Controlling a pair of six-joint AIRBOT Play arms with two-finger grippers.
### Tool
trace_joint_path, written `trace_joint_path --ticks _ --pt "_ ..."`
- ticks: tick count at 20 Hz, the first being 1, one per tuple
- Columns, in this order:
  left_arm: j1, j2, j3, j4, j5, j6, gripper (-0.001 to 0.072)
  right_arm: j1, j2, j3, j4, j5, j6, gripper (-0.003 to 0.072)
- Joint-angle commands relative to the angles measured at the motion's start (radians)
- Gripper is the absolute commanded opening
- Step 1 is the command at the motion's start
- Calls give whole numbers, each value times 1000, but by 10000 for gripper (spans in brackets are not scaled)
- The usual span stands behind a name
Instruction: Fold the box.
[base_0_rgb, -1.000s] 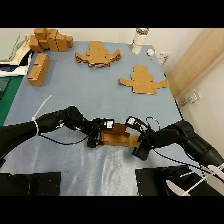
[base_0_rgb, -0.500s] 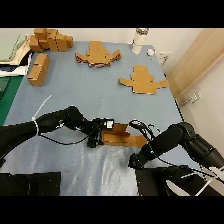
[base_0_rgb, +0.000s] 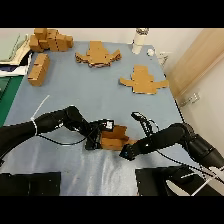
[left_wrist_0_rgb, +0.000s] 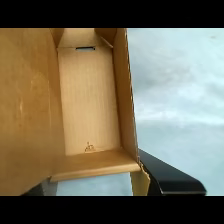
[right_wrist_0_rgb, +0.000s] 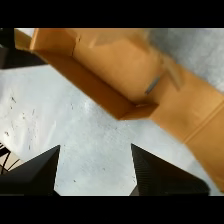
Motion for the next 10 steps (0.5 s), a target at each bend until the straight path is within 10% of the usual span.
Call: trace_joint_path --ticks 1,10 --pt "17 6 -1 53 -48 -62 420 0 1 1 12 40 14 709" --pt "32 11 -24 7 22 -84 420 0 2 1 18 106 13 709"
